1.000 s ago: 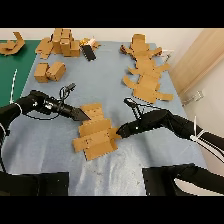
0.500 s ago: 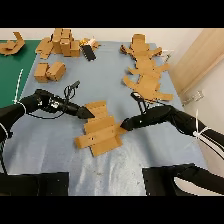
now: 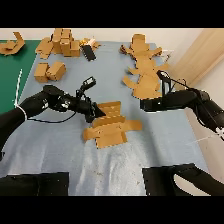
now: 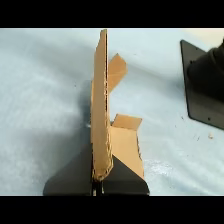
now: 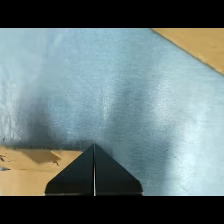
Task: Fold the box.
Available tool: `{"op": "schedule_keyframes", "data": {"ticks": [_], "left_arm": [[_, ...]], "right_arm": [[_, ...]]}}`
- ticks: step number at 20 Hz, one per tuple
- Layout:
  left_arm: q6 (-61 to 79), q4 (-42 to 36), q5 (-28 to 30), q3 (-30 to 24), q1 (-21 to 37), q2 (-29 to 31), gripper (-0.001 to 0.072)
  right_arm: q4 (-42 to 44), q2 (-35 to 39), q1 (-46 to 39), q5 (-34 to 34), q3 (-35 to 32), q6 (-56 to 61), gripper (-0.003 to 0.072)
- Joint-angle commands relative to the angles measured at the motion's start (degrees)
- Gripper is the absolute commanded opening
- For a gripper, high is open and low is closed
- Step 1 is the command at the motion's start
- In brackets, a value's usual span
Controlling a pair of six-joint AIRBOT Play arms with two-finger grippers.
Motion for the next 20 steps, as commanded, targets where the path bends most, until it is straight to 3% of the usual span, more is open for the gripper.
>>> {"op": "schedule_keyframes", "data": {"ticks": [1, 6, 20], "left_arm": [[10.3, -1.0, 3.6, -2.0, -4.2, 2.4, 0.0013], [15.2, -4.7, 9.9, -6.5, -5.1, 2.4, 0.0013], [15.9, -4.3, 9.7, -8.8, -5.1, 0.9, 0.0013]], "right_arm": [[0.8, 1.2, -0.7, -0.5, 0.7, 2.1, 0.0003], [1.8, 1.2, -0.7, -0.5, 0.7, 2.1, 0.0004], [3.1, 0.9, 1.9, -0.7, 0.3, 2.0, 0.0003]]}}
